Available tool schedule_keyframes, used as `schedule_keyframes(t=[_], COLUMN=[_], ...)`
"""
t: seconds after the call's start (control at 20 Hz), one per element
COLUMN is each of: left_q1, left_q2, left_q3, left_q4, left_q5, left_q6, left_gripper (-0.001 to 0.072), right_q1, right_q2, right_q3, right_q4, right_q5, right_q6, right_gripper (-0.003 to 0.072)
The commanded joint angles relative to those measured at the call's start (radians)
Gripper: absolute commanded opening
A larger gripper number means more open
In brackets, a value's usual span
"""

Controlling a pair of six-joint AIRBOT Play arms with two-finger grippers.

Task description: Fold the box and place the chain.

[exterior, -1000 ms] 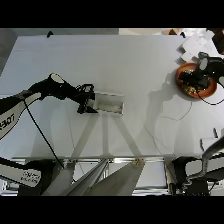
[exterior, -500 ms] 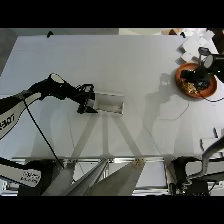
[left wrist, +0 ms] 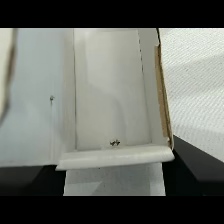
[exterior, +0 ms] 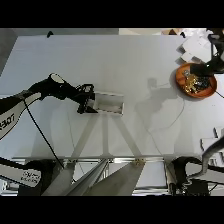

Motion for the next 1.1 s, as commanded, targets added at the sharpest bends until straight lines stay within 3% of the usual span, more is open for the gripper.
schedule_keyframes(t=[0.0, 0.4, 0.7, 1.05], left_q1=[0.0, 0.0, 0.0, 0.0], left_q2=[-0.001, -0.001, -0.001, -0.001], left_q3=[0.0, 0.0, 0.0, 0.0], left_q4=[0.0, 0.0, 0.0, 0.0], left_q5=[0.0, 0.0, 0.0, 0.001], left_q6=[0.0, 0.0, 0.0, 0.0], left_gripper=[0.0208, 0.0208, 0.0208, 0.0208], right_q1=[0.0, 0.024, 0.262, 0.53], right_q2=[0.109, 0.407, 0.456, 0.45], right_q3=[-0.041, -0.388, -0.418, -0.418], right_q4=[0.023, 0.134, 0.135, 0.135], right_q5=[0.037, 0.035, 0.087, 0.057], right_q6=[-0.023, -0.092, -0.086, 0.01], right_gripper=[0.0002, 0.0002, 0.0003, 0.0004])
